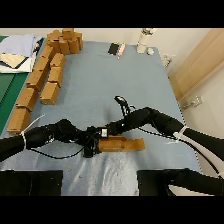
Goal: Fold the box.
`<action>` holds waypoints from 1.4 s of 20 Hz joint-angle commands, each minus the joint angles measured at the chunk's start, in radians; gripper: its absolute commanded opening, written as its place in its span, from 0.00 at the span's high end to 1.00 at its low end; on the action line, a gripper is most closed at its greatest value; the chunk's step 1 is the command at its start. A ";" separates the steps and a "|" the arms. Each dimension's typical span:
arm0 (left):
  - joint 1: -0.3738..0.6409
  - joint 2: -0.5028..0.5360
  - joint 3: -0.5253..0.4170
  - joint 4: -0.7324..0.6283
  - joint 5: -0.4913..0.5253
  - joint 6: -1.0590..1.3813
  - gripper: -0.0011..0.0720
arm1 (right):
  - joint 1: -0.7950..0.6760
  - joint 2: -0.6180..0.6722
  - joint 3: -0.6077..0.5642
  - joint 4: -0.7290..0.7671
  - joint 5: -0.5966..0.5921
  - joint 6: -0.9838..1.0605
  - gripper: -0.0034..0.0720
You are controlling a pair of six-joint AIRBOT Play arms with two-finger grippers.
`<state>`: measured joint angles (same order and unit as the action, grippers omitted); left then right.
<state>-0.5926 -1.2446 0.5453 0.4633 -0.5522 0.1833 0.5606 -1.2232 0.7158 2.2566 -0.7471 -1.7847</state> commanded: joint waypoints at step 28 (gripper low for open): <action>0.000 0.000 0.000 0.000 0.000 0.000 0.42 | -0.017 0.362 -0.193 -0.333 -0.182 -0.873 0.20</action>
<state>-0.5926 -1.2442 0.5453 0.4633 -0.5522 0.1833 0.5426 -0.8299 0.5259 1.8771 -0.9787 -2.5469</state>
